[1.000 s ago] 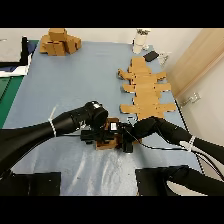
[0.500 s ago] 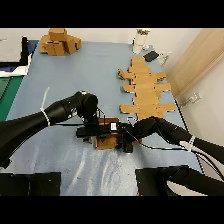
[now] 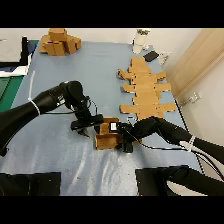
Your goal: Fold the box.
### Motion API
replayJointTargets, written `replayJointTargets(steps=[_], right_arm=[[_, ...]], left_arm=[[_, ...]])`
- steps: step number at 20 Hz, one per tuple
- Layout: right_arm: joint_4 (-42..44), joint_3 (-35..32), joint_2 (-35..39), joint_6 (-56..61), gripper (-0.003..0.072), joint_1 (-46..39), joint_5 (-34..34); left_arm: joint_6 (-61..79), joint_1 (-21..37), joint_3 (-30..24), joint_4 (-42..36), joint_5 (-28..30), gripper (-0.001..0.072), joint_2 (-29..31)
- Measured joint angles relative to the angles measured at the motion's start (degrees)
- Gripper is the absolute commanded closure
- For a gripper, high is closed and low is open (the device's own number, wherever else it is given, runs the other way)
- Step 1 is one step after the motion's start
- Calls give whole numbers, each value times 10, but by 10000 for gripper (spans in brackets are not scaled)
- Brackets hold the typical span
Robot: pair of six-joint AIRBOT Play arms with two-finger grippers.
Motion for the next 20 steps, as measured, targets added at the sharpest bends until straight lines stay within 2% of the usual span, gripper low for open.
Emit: replayJointTargets(steps=[2, 3, 6, 9, 14, 17, 18, 19, 20], right_arm=[[0, 0, 0, 0, 184, 0, 0], [0, 0, 0, 0, 184, 0, 0], [0, 0, 0, 0, 184, 0, 0], [0, 0, 0, 0, 184, 0, 0], [0, 0, 0, 0, 184, 0, 0], [0, 0, 0, 0, 184, 0, 0], [0, 0, 0, 0, 184, 0, 0], [0, 0, 0, 0, 184, 0, 0], [0, 0, 0, 0, 184, 0, 0]], left_arm=[[47, 31, 0, -5, -21, 662, 0], [82, 49, 0, -7, -34, 697, 0], [241, 100, -2, -8, -58, 699, 13], [437, 123, -33, -13, -37, 699, 73], [694, 117, -162, -63, 49, 697, 239], [867, 129, -258, -122, 88, 693, 314], [931, 137, -292, -153, 111, 462, 328], [1000, 143, -330, -187, 143, 114, 339], [1059, 147, -364, -221, 174, 28, 346]])
